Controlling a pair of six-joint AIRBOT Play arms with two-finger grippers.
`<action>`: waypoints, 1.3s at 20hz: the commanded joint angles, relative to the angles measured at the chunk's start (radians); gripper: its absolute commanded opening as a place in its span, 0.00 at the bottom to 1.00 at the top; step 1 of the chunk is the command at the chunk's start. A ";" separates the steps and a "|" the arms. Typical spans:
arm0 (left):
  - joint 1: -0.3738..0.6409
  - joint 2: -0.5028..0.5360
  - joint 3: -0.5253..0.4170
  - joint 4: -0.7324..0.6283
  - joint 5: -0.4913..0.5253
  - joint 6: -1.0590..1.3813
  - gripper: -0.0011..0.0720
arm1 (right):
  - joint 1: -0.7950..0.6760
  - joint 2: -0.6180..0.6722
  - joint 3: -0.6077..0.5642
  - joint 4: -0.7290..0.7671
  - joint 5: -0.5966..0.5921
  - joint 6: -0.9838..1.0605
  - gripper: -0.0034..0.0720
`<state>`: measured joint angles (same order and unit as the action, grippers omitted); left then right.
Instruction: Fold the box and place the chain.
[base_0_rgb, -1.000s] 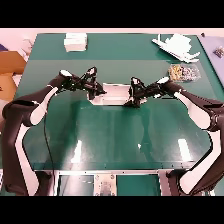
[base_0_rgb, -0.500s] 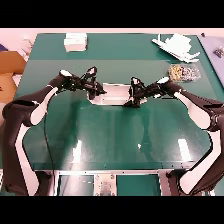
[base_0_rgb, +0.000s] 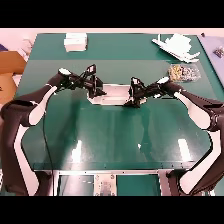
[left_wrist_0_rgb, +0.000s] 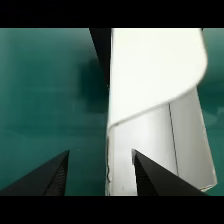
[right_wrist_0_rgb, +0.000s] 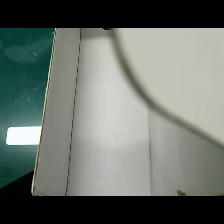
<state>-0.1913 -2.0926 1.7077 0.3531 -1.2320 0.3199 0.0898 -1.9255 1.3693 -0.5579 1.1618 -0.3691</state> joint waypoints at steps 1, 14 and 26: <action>0.019 0.040 0.002 0.009 -0.055 -0.015 0.63 | 0.000 0.000 0.000 0.000 -0.001 0.001 0.87; 0.127 0.148 0.001 0.048 -0.359 -0.284 0.04 | 0.000 0.000 0.000 0.000 -0.001 0.001 0.87; -0.001 0.196 -0.136 -0.068 -0.042 -0.257 0.04 | 0.000 0.000 0.000 0.000 -0.001 0.001 0.87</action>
